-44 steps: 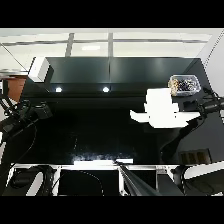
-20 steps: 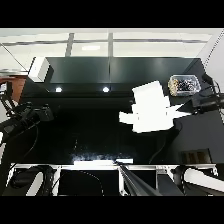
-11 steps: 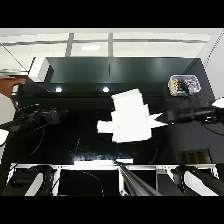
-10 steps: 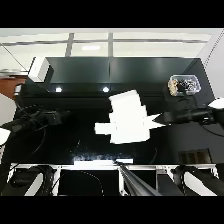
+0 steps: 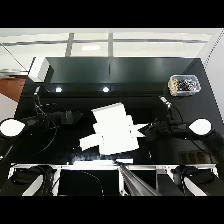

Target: Fold the box and place the chain.

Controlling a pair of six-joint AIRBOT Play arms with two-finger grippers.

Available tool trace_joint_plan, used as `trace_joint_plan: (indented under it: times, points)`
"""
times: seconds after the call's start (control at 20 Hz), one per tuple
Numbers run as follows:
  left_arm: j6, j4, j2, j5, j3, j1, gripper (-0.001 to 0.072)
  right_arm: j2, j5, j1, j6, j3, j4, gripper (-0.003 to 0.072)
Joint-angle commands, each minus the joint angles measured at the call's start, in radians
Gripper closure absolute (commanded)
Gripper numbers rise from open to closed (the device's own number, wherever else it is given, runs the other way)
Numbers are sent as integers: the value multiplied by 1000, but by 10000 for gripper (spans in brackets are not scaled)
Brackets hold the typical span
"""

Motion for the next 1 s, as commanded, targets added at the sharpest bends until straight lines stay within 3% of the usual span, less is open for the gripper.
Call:
trace_joint_plan:
  times: [0.0, 0.15, 0.4, 0.5, 0.65, 0.85, 0.95]
  points:
    - [23, -16, -71, -64, 0, -11, 14, 43, -155, 94, 21, -53, 1, 646]
    - [232, -83, -172, -71, 0, -40, 22, 43, -179, 109, 40, -60, 3, 646]
    - [880, -594, -418, -158, 1, -40, 22, 43, -173, 109, 66, -61, 9, 646]
    - [1040, -741, -506, -225, 5, -40, 22, 43, -167, 109, 70, -60, 9, 645]
    - [1085, -747, -616, -359, 51, -40, 22, 43, -166, 109, 74, -60, 9, 646]
    - [1083, -554, -714, -411, 133, -40, 29, 43, -162, 109, 83, -61, 9, 646]
    - [1081, -531, -750, -473, 174, -40, 42, 43, -161, 109, 89, -60, 8, 646]
